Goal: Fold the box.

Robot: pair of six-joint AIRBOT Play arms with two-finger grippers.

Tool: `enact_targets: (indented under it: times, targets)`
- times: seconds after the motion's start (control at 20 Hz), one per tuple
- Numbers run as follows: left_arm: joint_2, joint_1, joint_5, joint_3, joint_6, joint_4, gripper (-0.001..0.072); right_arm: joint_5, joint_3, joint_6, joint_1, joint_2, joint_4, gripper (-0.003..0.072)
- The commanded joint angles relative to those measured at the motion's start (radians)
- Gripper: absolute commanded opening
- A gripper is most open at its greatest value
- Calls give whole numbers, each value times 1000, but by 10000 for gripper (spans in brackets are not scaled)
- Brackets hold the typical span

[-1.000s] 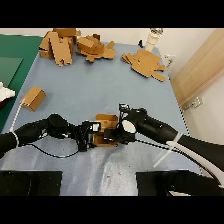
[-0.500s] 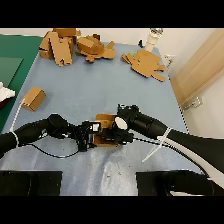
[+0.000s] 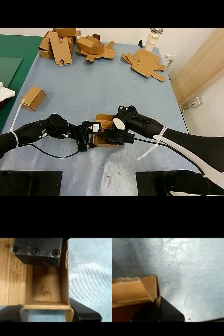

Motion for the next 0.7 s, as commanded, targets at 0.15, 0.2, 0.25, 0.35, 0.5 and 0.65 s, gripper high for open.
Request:
enact_targets:
  times: [0.15, 0.2, 0.25, 0.35, 0.5, 0.65]
  targets:
    - [0, 0, 1, 0, -2, 0, 287, -11, 0, -13, 2, 4, 23, 311]
    - [0, 0, 1, 0, -2, 0, 287, -11, 2, -31, 2, 15, 39, 312]
    - [0, 0, 1, 0, -2, 0, 287, -11, 3, -34, 2, 32, 48, 333]
    - [0, 0, 1, 0, -2, 0, 287, 18, 6, -30, -1, 85, 38, 393]
    - [0, 0, 1, 0, -2, 0, 287, 71, 6, -18, -10, 177, 19, 393]
    - [0, 0, 1, 0, -2, 0, 287, 92, 6, 11, -10, 295, -32, 371]
